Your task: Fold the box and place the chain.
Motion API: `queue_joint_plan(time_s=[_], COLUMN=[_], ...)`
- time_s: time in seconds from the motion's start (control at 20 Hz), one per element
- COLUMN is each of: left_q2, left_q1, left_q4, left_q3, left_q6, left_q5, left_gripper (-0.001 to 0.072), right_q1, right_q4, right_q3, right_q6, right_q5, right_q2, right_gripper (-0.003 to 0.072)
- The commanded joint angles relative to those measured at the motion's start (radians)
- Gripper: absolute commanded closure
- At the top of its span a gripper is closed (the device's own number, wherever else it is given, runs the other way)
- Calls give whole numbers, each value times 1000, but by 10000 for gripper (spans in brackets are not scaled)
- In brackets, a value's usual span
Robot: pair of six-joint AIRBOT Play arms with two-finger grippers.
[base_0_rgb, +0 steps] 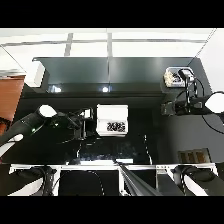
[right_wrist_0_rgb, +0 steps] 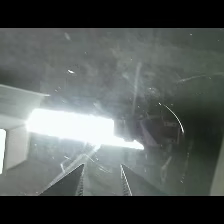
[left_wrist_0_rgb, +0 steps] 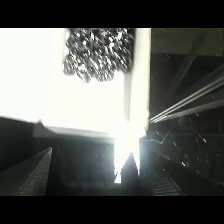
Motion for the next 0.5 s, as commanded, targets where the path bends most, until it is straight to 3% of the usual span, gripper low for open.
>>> queue_joint_plan(time_s=[0.0,0.45], left_q2=[-88,-106], left_q1=[-6,-9], left_q4=[-42,-47], left_q3=[55,62], left_q6=[35,47], left_q5=[-24,-46], left_gripper=[-5,-4], right_q1=[2,2], right_q4=[24,51], right_q3=[-12,-12], right_q6=[0,0], right_q5=[-16,-60], right_q2=[5,5], right_gripper=[408,408])
